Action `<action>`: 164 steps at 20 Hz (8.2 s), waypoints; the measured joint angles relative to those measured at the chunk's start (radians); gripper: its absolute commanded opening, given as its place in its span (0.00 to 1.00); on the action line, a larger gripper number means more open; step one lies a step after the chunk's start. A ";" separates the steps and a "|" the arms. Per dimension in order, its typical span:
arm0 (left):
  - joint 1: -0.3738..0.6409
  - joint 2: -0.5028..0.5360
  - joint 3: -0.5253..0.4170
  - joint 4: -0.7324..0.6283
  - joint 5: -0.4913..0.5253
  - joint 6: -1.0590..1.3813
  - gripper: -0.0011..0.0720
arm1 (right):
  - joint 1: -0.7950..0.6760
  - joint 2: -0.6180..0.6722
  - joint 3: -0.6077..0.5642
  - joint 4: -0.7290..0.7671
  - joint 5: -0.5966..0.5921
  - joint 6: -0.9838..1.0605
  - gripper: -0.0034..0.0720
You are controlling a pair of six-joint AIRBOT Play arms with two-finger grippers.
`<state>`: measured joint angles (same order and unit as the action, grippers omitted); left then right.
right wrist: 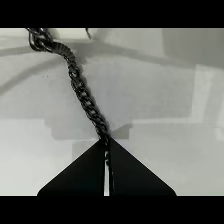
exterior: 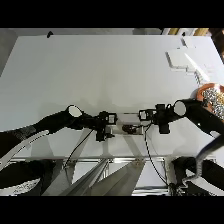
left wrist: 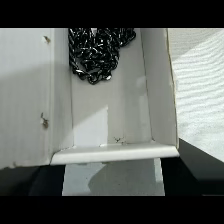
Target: Fold the box and place the chain.
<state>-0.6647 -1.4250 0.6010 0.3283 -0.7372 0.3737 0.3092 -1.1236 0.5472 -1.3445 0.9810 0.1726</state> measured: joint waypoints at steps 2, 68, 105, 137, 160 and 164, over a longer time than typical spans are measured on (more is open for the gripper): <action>0.000 0.000 0.000 -0.001 0.000 0.000 0.39 | 0.001 0.028 -0.002 -0.007 0.031 -0.002 0.07; 0.000 0.000 0.000 0.000 0.000 0.000 0.39 | -0.109 0.355 0.002 0.072 0.039 0.053 0.27; 0.000 0.000 0.000 0.000 0.000 0.000 0.39 | 0.013 0.554 -0.130 0.564 -0.028 -0.303 0.06; 0.000 0.000 0.000 0.000 0.000 0.000 0.39 | -0.183 0.241 -0.057 0.089 -0.026 -0.243 0.30; 0.000 0.000 0.000 0.000 0.000 0.000 0.39 | -0.192 0.264 -0.063 0.172 0.020 -0.251 0.06; 0.000 0.000 0.000 0.000 0.000 0.000 0.39 | -0.097 0.377 -0.063 0.334 0.069 -0.253 0.06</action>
<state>-0.6647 -1.4250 0.6010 0.3283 -0.7372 0.3737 0.2123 -0.7471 0.4839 -1.0103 1.0496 -0.0807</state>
